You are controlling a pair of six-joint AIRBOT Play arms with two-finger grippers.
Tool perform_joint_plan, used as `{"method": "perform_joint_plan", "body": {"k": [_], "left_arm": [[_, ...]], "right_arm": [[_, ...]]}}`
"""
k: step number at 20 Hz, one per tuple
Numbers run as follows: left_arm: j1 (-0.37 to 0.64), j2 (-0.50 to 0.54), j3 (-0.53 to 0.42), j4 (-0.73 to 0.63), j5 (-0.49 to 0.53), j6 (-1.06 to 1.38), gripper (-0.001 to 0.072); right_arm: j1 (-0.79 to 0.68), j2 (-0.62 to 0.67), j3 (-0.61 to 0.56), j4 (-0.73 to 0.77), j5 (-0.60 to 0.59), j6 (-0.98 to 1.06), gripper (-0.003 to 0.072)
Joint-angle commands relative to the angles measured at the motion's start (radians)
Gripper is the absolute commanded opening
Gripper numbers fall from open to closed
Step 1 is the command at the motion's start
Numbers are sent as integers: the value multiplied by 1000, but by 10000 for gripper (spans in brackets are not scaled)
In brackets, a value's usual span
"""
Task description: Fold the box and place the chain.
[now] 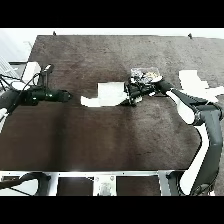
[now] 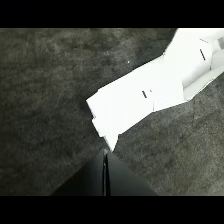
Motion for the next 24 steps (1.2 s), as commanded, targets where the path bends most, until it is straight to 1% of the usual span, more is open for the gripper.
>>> {"method": "perform_joint_plan", "body": {"k": [1, 6, 9, 12, 20, 24], "left_arm": [[20, -27, -22, -25, -78, -31, 18], [18, -117, -22, -29, -92, -36, 18], [18, -156, -22, -38, -52, -57, 19], [-6, -194, -6, -52, -18, -58, 19], [-126, -380, 183, -53, 12, -136, 19], [-190, -421, 250, -55, 13, -147, 20]], "right_arm": [[1, 0, 0, 0, 0, 0, 448], [1, 0, 0, 0, 0, 0, 448], [1, 0, 0, 0, 0, 0, 449], [1, 0, 0, 0, 0, 0, 448], [1, 0, 0, 0, 0, 0, 448], [1, 0, 0, 0, 0, 0, 448]]}}
